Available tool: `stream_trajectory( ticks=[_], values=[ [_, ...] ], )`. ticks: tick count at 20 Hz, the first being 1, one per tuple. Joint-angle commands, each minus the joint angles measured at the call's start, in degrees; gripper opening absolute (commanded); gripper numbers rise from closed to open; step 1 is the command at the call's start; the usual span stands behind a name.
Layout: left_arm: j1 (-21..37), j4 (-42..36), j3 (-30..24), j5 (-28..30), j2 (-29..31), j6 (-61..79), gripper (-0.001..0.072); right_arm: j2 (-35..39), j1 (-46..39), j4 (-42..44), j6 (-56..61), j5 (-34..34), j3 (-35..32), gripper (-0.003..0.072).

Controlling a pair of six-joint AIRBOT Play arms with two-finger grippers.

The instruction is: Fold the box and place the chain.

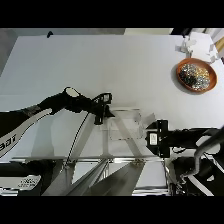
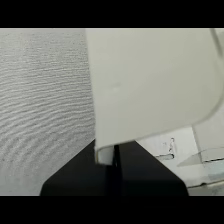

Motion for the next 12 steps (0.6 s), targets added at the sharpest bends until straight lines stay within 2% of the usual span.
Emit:
stream_trajectory(
  ticks=[1,6,10,12],
  values=[
    [-0.02,0.00,-0.02,0.00,-0.02,0.02,0.0029,-0.39,6.08,-4.59,-1.88,-12.96,-4.33,0.0689],
    [-0.02,0.00,-0.02,0.00,-0.02,0.02,0.0029,-1.46,13.55,-4.79,-1.55,-25.51,-10.40,0.0690],
    [-0.02,0.00,-0.02,0.00,-0.02,0.02,0.0029,-8.59,13.86,-4.98,-1.57,-31.17,-10.54,0.0690],
    [-0.02,0.00,-0.02,-0.04,-0.02,0.02,0.0029,-9.73,13.68,-4.76,-1.60,-33.97,-9.84,0.0690]
  ],
)
